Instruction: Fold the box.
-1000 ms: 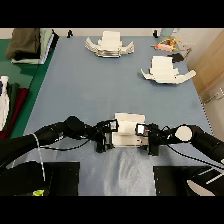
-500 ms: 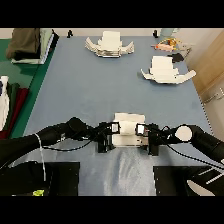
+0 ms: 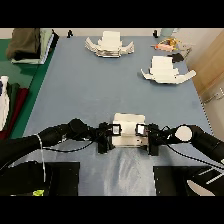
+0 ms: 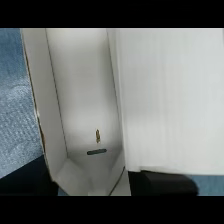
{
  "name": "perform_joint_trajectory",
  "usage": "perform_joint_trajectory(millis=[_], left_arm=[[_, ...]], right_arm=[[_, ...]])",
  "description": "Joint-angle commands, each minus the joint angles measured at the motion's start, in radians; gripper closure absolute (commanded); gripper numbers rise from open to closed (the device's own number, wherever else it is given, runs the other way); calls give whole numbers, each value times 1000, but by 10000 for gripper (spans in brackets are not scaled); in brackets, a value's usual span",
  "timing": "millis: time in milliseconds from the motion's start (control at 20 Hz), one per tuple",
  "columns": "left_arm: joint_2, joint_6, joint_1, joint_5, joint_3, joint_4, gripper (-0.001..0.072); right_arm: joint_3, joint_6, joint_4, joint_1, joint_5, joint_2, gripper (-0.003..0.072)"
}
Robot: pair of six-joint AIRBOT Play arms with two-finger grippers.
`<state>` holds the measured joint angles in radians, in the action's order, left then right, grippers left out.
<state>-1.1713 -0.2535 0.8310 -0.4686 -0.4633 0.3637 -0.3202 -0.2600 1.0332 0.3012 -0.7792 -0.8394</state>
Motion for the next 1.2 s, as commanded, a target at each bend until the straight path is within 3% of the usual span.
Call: perform_joint_trajectory(millis=[0, 1150], left_arm=[[-2, 19, 5, 28, -1, 3, 299], [-1, 19, 4, 21, -1, 3, 282]], right_arm=[[0, -1, -1, 0, 2, -1, 241], [0, -1, -1, 0, 2, -1, 241]])
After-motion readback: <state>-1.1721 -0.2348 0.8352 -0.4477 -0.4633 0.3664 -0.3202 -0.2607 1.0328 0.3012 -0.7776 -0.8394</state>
